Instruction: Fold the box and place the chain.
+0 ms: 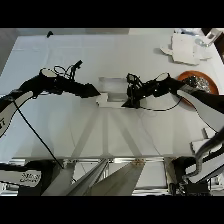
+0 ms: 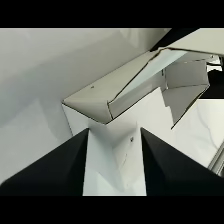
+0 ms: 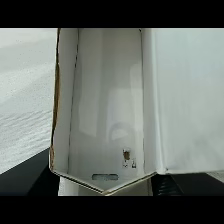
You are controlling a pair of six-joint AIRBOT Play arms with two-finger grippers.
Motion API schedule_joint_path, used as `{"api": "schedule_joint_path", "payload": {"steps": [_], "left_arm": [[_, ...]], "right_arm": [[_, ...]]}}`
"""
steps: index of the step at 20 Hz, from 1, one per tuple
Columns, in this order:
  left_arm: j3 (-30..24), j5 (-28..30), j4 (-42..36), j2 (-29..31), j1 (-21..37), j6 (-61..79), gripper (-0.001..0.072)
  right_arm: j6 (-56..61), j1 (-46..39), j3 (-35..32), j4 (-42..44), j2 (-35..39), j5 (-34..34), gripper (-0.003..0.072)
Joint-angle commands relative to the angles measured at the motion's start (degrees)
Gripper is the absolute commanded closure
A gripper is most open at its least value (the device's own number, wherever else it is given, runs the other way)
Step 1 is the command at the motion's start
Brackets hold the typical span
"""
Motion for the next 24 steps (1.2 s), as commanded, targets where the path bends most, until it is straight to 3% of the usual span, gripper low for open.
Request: {"api": "schedule_joint_path", "payload": {"steps": [1,4,6,17,19,24], "left_arm": [[0.0,-0.2,0.1,-0.6,-0.5,0.6,0.0286],[0.0,0.1,1.1,-0.6,-0.5,0.7,0.0269],[0.0,0.3,1.1,-0.6,-0.8,2.5,0.0197],[0.0,6.5,0.1,-0.6,-3.0,3.3,0.0227],[0.0,7.8,0.1,-0.6,-3.5,3.3,0.0277],[0.0,9.3,4.0,-0.6,-4.4,3.2,0.0277]], "right_arm": [[0.0,0.0,0.0,0.0,0.0,0.0,0.0250],[0.0,0.0,0.0,0.0,0.0,0.0,0.0250],[0.0,0.0,0.0,0.0,0.0,0.0,0.0250],[0.0,0.0,0.0,0.0,0.0,0.0,0.0250],[0.0,0.0,0.0,0.0,0.0,0.0,0.0250],[0.0,0.0,0.0,0.0,0.0,0.0,0.0250]]}}
